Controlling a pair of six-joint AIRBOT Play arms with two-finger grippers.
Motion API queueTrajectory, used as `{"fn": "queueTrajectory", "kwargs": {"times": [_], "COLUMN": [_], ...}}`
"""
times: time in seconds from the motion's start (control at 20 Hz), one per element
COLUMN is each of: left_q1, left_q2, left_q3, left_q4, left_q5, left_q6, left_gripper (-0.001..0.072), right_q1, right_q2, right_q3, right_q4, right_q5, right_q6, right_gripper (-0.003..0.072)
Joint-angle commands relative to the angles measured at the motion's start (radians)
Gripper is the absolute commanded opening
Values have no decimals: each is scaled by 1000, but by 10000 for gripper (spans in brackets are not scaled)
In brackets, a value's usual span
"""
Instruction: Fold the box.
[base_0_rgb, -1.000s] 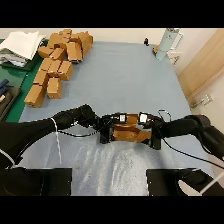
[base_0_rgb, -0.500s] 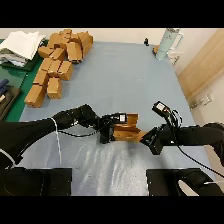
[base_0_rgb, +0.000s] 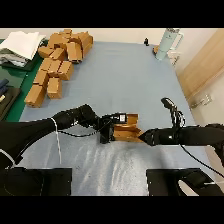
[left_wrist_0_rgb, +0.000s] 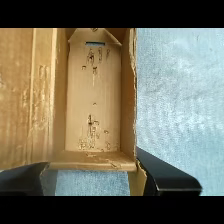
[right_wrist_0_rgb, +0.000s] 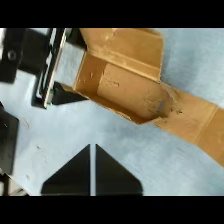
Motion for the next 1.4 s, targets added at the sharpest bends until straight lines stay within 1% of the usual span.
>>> {"fn": "queueTrajectory", "kwargs": {"times": [0.0, 0.05, 0.2, 0.4, 0.5, 0.65, 0.8, 1.1, 1.2, 1.3, 1.35], "left_q1": [0, 0, 0, 0, 0, 0, 0, 0, 0, 0, 0], "left_q2": [0, 0, 0, 0, 0, 0, 0, 0, 0, 0, 0], "left_q3": [0, 0, 0, 0, 0, 0, 0, 0, 0, 0, 0], "left_q4": [0, 0, 0, 0, 0, 0, 0, 0, 0, 0, 0], "left_q5": [0, 0, 0, 0, 0, 0, 1, 0, 0, 0, 1], "left_q6": [0, 0, 0, 0, 0, 0, 0, 0, 0, 0, 0], "left_gripper": [511, 511, 511, 511, 511, 511, 511, 511, 511, 511, 510], "right_q1": [1, 1, 0, 0, 1, 2, 20, 19, 18, 18, 18], "right_q2": [-45, -94, -298, -572, -665, -746, -764, -748, -682, -569, -508], "right_q3": [5, 17, 87, 213, 232, 229, 230, 231, 238, 240, 240], "right_q4": [76, 111, 116, 112, 113, 113, 111, 108, 97, 44, 7], "right_q5": [146, 179, 256, 287, 288, 284, 293, 292, 290, 281, 254], "right_q6": [49, -18, -102, -223, -245, -277, -302, -348, -370, -372, -372], "right_gripper": [3, 3, 3, 3, 3, 3, 3, 3, 3, 2, 3]}}
